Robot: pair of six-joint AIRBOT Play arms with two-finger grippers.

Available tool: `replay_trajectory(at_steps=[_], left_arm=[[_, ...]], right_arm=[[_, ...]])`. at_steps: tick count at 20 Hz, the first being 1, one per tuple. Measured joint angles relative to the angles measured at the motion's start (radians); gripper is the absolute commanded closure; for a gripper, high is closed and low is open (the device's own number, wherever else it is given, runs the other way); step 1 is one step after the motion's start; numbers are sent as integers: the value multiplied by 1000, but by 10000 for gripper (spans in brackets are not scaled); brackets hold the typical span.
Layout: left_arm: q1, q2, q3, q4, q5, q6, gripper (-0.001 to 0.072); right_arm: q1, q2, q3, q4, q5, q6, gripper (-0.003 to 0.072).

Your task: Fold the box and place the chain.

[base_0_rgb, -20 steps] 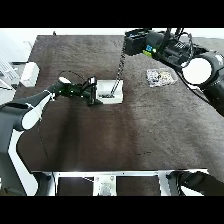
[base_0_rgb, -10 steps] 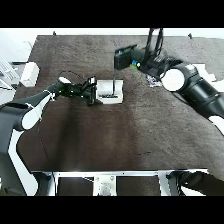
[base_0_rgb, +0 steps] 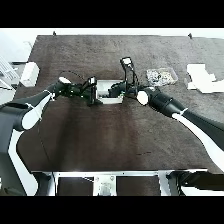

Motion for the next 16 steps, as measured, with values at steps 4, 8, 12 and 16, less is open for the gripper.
replay_trajectory(at_steps=[4,8,12,16], left_arm=[[0,0,0,0,0,0,314],[0,0,0,0,0,0,314],[0,0,0,0,0,0,314],[0,0,0,0,0,0,313]], right_arm=[[-9,44,2,5,0,-3,346],[-52,174,4,-45,26,-7,301],[-167,285,9,-80,69,-50,302],[-309,274,53,122,193,-330,321]])
